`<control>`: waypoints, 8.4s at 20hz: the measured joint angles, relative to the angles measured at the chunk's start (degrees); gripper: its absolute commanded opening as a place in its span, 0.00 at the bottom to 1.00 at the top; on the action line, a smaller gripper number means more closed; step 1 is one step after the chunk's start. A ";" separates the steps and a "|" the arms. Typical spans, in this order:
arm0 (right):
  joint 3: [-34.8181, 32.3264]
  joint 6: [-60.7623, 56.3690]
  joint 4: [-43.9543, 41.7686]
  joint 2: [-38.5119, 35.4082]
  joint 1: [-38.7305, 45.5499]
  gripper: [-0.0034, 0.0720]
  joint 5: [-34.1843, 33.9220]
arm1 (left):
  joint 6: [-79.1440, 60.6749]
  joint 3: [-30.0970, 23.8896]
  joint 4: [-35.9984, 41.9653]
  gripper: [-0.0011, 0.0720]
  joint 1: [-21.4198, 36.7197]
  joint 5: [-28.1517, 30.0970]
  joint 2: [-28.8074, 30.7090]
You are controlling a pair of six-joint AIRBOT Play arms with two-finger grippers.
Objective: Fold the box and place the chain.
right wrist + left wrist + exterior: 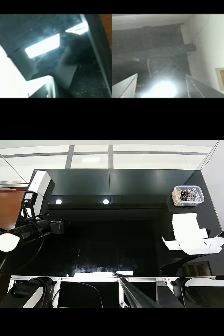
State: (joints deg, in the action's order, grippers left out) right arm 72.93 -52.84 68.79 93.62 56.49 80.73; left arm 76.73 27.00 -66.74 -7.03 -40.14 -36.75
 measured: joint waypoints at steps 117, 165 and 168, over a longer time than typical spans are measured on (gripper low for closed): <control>-43.52 42.60 -23.91 -38.84 -81.81 0.88 -42.12 | -73.72 24.79 17.53 0.06 -24.28 -11.21 -46.42; -43.45 66.38 -35.58 -22.97 -77.66 0.37 -37.40 | -65.66 24.70 11.34 0.96 -24.33 -13.29 -40.72; -43.45 66.45 -35.39 -22.97 -77.68 0.37 -37.11 | -55.54 24.70 5.68 0.63 -24.22 -16.92 -35.87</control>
State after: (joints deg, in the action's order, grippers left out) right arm 29.47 13.61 33.41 70.65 -21.19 43.62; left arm 21.19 51.70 -61.06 -31.24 -57.06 -72.62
